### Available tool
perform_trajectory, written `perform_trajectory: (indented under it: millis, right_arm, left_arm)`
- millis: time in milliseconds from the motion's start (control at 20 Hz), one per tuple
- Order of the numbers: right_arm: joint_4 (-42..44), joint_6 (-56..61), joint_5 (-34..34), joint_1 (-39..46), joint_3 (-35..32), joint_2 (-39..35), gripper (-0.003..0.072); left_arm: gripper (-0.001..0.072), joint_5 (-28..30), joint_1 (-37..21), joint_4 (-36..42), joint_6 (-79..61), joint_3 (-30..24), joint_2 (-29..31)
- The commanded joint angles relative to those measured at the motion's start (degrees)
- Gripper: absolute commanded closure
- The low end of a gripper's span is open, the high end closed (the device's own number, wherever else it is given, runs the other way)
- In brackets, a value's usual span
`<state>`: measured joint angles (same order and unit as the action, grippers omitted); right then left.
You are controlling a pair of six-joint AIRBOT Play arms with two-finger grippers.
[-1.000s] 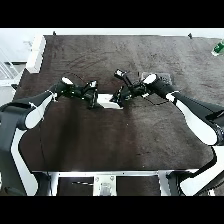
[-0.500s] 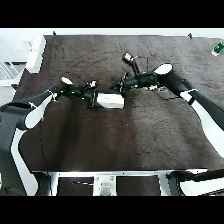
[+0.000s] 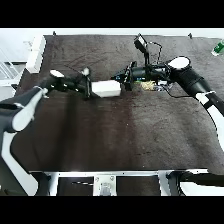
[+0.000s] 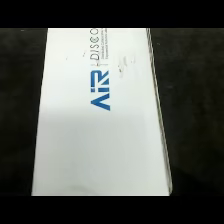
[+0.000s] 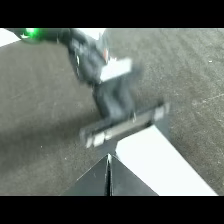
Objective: Fold the box and place the chain.
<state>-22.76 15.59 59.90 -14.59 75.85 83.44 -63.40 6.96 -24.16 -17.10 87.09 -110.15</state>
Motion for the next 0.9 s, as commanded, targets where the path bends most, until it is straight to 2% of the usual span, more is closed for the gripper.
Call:
perform_trajectory:
  millis: [0, 100, 400, 550, 650, 850]
  right_arm:
    - [0.3, 0.5, 0.0, 0.0, -1.2, -0.3, 0.0674]
    - [0.3, 0.5, 0.0, 0.1, -1.4, -0.3, 0.0675]
    - [0.3, 0.5, 0.0, 0.2, -2.0, -0.3, 0.0674]
    - [0.3, 0.5, 0.0, 0.8, -3.1, -0.3, 0.0674]
    - [0.3, 0.5, 0.0, 0.9, -4.0, -0.3, 0.0674]
    - [0.3, 0.5, 0.0, 1.1, -5.1, -0.3, 0.0674]
  left_arm:
    - [0.0696, 1.6, -6.6, 0.7, 9.2, -1.2, 7.5]
    - [0.0696, 5.0, -11.8, 0.6, 11.6, -5.6, 13.3]
    - [0.0696, 25.8, -28.2, 0.6, 19.2, -24.2, 28.5]
    - [0.0695, 32.9, -35.0, 0.4, 22.9, -31.3, 30.6]
    - [0.0695, 32.9, -38.1, 0.1, 24.8, -34.0, 30.5]
    - [0.0695, 38.9, -39.2, -7.0, 24.8, -37.4, 30.2]
